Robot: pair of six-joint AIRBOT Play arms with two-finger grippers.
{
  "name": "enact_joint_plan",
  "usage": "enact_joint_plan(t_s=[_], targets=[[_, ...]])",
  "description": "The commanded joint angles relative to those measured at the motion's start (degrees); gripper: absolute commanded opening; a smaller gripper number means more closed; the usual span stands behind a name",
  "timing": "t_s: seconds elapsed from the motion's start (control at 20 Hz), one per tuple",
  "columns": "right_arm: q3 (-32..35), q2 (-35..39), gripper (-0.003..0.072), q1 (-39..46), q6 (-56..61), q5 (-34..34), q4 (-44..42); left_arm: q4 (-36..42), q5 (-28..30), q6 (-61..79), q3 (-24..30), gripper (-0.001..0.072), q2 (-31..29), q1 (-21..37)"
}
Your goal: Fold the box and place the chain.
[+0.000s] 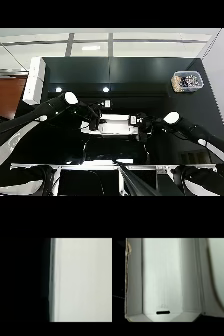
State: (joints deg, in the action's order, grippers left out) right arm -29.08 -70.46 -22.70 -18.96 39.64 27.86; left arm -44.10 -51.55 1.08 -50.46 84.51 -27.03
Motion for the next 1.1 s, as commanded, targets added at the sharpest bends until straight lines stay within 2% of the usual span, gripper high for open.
enact_joint_plan(t_s=[0.0,0.35,0.4,0.45,0.5,0.65,0.7,0.75,0.8,0.85,0.9,1.05], targets=[[-0.3,-0.3,0.0699,-0.3,1.3,-0.7,0.8,0.0,0.1,0.0,0.0,0.0029,0.0,0.0],[-0.4,-0.4,0.0698,-0.4,1.9,-0.9,1.2,0.0,0.1,0.0,0.0,0.0029,0.0,0.0],[-0.4,-0.4,0.0659,-0.4,1.9,-0.9,1.2,0.0,0.1,0.0,0.0,0.0029,0.0,0.0],[-0.4,-0.4,0.0495,-0.6,1.9,-0.9,1.6,0.0,0.0,0.0,0.0,0.0029,0.0,0.0],[-0.4,-0.4,0.047,-0.7,1.9,-0.8,1.8,0.0,0.0,0.0,0.0,0.0029,0.0,0.0],[-0.4,-0.4,0.0469,-0.6,2.0,-0.9,1.8,0.0,-0.3,-0.3,0.0,0.0037,0.0,0.0],[-0.4,-0.4,0.0469,-0.6,2.0,-0.9,1.8,-0.1,-1.2,-1.3,-0.2,0.0143,-0.1,0.1],[-0.4,-0.4,0.0469,-0.6,2.0,-0.9,1.8,-0.7,-2.8,-2.8,-0.8,0.0305,-0.2,0.3],[-0.4,-0.4,0.047,-0.6,2.0,-0.9,1.8,-1.4,-4.7,-4.6,-1.6,0.0419,-0.4,0.7],[-0.4,-0.4,0.0469,-0.6,2.0,-0.9,1.8,-3.0,-7.0,-7.4,-2.7,0.0487,-0.9,1.2],[-0.4,-0.4,0.0469,-0.6,2.0,-0.9,1.8,-5.3,-8.9,-10.7,-3.8,0.0544,-1.7,1.9],[-0.4,-0.4,0.047,-0.6,2.0,-0.9,1.8,-18.3,-12.7,-25.3,-5.5,0.0541,-7.0,3.7]])
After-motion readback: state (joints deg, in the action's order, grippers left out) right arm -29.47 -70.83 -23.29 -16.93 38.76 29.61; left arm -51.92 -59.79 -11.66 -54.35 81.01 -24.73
